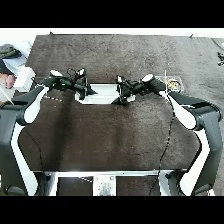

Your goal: Fold the box and place the chain.

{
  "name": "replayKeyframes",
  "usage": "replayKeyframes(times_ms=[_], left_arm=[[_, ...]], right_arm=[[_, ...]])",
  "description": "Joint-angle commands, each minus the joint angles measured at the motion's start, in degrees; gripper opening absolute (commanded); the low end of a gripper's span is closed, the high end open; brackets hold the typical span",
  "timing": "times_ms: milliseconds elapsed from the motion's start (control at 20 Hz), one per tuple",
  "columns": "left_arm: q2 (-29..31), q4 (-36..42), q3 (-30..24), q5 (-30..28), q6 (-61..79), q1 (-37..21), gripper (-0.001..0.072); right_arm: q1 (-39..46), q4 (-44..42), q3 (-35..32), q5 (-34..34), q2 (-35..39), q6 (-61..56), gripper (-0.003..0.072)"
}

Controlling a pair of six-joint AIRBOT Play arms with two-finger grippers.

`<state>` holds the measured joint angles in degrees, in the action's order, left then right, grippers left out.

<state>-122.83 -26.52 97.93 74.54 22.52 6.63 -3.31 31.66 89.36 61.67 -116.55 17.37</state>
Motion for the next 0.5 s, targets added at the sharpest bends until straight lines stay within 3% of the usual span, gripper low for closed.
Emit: replayKeyframes(times_ms=[0,50,150,450], left_arm=[[0.0,0.0,0.0,0.0,0.0,0.0,0.0012],[0.0,0.0,0.0,0.0,0.0,0.0,0.0011],[0.0,0.0,0.0,0.0,0.0,0.0,0.0012],[0.0,0.0,0.0,-0.1,0.0,0.0,0.0011]], right_arm=[[-0.1,0.1,0.0,-0.7,-0.1,0.0,0.0372],[-0.1,0.1,0.0,-0.7,-0.1,0.0,0.0371],[-0.1,0.1,0.0,-0.7,-0.1,0.0,0.0219],[-0.1,0.0,0.0,-0.6,-0.1,0.0,0.0219]])
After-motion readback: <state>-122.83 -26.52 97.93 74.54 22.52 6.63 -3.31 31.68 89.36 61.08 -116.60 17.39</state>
